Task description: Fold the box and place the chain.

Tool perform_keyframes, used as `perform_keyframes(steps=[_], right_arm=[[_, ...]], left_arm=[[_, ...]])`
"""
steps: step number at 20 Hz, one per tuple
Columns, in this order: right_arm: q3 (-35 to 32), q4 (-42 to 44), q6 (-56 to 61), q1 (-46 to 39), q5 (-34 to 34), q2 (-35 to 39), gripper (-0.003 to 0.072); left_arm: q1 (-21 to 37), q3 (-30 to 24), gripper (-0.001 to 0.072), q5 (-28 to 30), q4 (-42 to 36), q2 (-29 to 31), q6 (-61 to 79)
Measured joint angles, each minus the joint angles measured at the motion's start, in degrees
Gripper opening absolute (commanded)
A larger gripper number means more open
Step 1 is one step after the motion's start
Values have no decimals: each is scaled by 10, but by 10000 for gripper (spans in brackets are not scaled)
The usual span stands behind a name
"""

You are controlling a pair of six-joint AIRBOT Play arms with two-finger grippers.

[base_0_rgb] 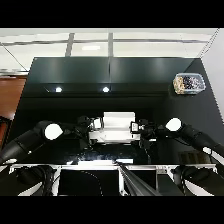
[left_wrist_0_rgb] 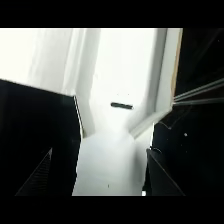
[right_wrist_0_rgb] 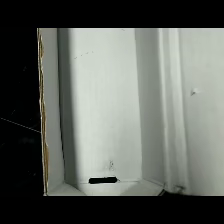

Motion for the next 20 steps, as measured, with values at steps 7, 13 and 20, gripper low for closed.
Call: perform_keyframes(steps=[7,13,20], right_arm=[[0,0,0,0,0,0,256],[0,0,0,0,0,0,256],[0,0,0,0,0,0,256]], left_arm=[[-9,-1,259,20,-86,-40,24],[-10,-1,216,14,-147,-45,38],[-14,0,216,24,-226,-69,71]])
